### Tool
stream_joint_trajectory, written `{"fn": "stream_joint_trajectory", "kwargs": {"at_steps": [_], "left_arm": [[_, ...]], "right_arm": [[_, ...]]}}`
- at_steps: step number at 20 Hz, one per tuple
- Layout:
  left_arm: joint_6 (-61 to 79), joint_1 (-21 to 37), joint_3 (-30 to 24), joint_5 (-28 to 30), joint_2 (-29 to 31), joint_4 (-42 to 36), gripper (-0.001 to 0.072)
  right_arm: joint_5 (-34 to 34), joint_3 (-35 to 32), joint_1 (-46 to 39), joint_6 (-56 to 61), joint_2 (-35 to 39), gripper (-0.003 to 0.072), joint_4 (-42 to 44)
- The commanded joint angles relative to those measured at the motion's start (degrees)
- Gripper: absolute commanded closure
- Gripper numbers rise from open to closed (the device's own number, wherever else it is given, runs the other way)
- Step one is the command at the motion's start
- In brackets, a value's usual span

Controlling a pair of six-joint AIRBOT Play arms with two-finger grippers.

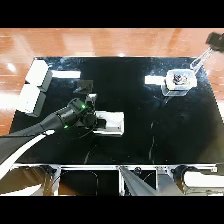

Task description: Fold the box and place the chain.

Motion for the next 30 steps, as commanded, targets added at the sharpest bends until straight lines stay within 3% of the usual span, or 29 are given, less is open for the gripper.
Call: {"fn": "stream_joint_trajectory", "kwargs": {"at_steps": [1,10,13,20,24,30], "left_arm": [[0.0,0.0,0.04,0.63,-0.02,-0.2,0.0687],[0.02,0.0,0.04,1.22,0.0,-0.17,0.0687],[0.02,0.0,0.04,1.22,0.0,-0.2,0.0687],[0.02,0.0,0.04,1.11,0.0,-0.2,0.0687],[0.02,0.0,0.04,0.98,0.0,-0.15,0.0687],[0.02,0.0,0.04,1.05,0.0,-0.17,0.0687]], "right_arm": [[0.09,0.04,0.87,-3.65,9.75,0.0664,3.65],[2.43,1.4,14.47,-7.06,28.65,0.0662,4.39],[4.24,1.4,21.9,-7.28,31.47,0.0661,4.37],[15.85,0.98,42.18,-4.44,32.02,0.0657,4.39],[15.19,-7.06,53.37,-0.5,32.02,0.0657,4.42],[4.22,-20.85,62.01,3.69,31.52,0.0657,8.46]]}}
